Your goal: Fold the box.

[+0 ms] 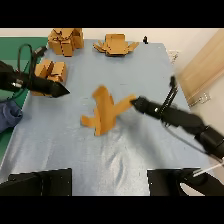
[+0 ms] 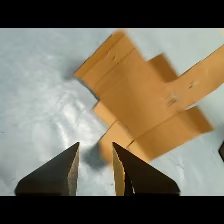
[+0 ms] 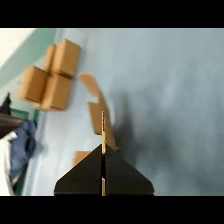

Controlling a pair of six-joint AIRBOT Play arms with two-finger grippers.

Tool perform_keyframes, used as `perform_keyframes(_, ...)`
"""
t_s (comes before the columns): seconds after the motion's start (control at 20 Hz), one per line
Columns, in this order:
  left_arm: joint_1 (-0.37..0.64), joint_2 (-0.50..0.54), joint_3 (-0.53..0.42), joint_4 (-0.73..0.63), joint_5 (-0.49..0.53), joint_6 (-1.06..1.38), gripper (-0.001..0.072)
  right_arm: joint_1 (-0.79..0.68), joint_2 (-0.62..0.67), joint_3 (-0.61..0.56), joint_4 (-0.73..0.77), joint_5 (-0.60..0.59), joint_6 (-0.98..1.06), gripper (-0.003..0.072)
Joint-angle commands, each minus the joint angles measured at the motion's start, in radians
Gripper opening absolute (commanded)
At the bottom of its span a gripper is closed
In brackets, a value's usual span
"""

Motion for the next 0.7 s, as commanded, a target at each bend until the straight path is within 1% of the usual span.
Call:
perform_keyframes(0.0,-0.018,-0.016,-0.149,-0.114,0.073,0.140,0.0325,0.106,-0.005,-0.177,-0.003,0.230,0.021,0.0003)
perform_keyframes(0.05,-0.026,-0.032,-0.172,-0.153,0.074,0.178,0.0325,0.116,-0.015,-0.189,-0.003,0.267,0.021,0.0003)
perform_keyframes(0.15,-0.055,-0.082,-0.195,-0.211,0.075,0.232,0.0326,0.121,-0.027,-0.193,-0.026,0.286,0.019,0.0003)
perform_keyframes(0.2,-0.071,-0.116,-0.195,-0.224,0.085,0.249,0.0352,0.121,-0.031,-0.193,-0.035,0.292,0.019,0.0003)
perform_keyframes(0.25,-0.084,-0.151,-0.195,-0.251,0.099,0.271,0.0498,0.121,-0.031,-0.193,-0.036,0.296,0.019,0.0003)
perform_keyframes(0.3,-0.094,-0.192,-0.195,-0.296,0.123,0.298,0.0541,0.121,-0.029,-0.193,-0.036,0.298,0.019,0.0003)
perform_keyframes(0.35,-0.101,-0.234,-0.194,-0.352,0.141,0.338,0.0540,0.122,-0.030,-0.192,-0.036,0.295,0.020,0.0003)
perform_keyframes(0.45,-0.106,-0.321,-0.175,-0.452,0.127,0.388,0.0539,0.139,-0.029,-0.192,-0.036,0.292,0.020,0.0003)
perform_keyframes(0.55,-0.110,-0.412,-0.127,-0.475,0.095,0.388,0.0539,0.145,-0.030,-0.192,-0.036,0.293,0.020,0.0003)
perform_keyframes(0.65,-0.115,-0.490,-0.068,-0.479,0.089,0.384,0.0539,0.145,-0.030,-0.192,-0.041,0.292,0.019,0.0003)
